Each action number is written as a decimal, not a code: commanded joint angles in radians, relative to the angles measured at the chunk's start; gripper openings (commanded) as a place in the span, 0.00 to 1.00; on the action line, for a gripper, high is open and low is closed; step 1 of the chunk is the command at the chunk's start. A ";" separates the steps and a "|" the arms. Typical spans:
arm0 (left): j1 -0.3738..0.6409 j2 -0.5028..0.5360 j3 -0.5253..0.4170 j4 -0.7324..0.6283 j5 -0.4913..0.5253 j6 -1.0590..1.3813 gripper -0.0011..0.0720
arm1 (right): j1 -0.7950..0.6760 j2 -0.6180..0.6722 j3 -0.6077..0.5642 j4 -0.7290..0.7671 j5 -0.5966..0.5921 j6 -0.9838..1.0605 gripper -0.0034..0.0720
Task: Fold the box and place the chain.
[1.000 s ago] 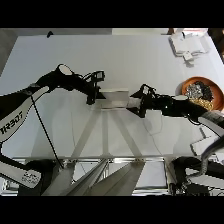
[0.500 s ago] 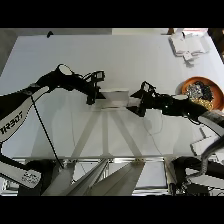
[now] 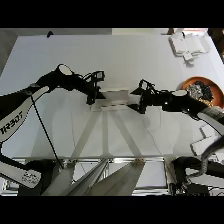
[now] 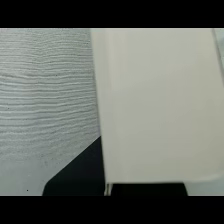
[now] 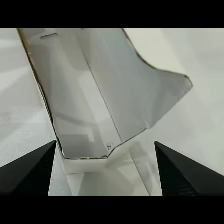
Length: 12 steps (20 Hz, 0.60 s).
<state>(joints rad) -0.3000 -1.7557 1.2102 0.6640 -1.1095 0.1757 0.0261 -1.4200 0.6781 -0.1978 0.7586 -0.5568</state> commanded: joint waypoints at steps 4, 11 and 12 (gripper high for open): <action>-0.001 -0.001 0.000 0.000 -0.001 0.000 0.03 | 0.000 -0.120 0.119 -0.120 0.150 0.009 0.96; -0.001 -0.001 0.000 0.000 -0.001 0.000 0.03 | 0.000 -0.225 0.202 -0.199 0.222 0.063 0.96; -0.001 -0.001 0.000 0.000 -0.001 0.000 0.03 | 0.000 -0.233 0.203 -0.196 0.230 0.062 0.96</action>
